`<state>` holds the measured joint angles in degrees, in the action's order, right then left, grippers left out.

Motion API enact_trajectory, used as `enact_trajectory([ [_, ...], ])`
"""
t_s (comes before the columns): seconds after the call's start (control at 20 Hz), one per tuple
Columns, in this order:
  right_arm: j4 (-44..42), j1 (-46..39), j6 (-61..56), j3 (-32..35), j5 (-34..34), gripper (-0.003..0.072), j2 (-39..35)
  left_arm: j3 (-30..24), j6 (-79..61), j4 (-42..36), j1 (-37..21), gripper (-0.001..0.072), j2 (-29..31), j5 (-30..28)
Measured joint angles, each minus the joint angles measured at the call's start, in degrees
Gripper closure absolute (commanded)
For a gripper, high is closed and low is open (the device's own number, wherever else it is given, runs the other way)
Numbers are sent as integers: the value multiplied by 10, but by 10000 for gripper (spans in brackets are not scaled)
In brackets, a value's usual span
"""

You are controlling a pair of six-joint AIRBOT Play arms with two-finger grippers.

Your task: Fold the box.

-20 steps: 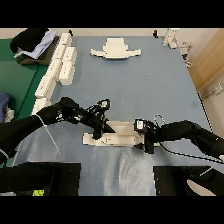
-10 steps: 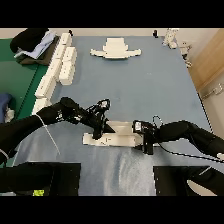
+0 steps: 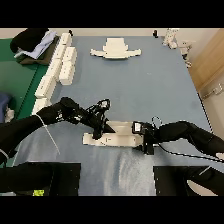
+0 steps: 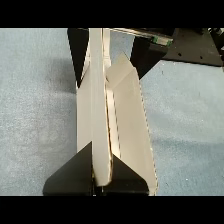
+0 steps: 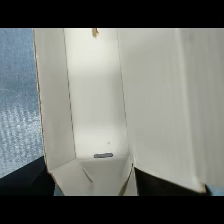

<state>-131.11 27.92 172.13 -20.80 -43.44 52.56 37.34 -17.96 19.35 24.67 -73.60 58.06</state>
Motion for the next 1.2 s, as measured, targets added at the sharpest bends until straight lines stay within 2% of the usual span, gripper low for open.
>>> enact_trajectory([
  [0.75, 0, 13, 0, -4, 12, -27, 9, 0, 0, 0, 0, 696, 0, 0],
  [0.85, 1, 11, 0, -4, 17, -10, 12, 0, 0, 0, 0, 696, 0, 0],
  [0.95, 1, 10, 0, -4, 21, 40, 17, 0, 0, 0, 0, 696, 0, 0],
  [1.15, 0, 10, 0, -4, 23, 52, 25, 0, 0, 0, 0, 696, 0, 0],
  [1.2, 0, 10, 0, -4, 24, 142, 26, 0, 0, 0, 0, 696, 0, 0],
])
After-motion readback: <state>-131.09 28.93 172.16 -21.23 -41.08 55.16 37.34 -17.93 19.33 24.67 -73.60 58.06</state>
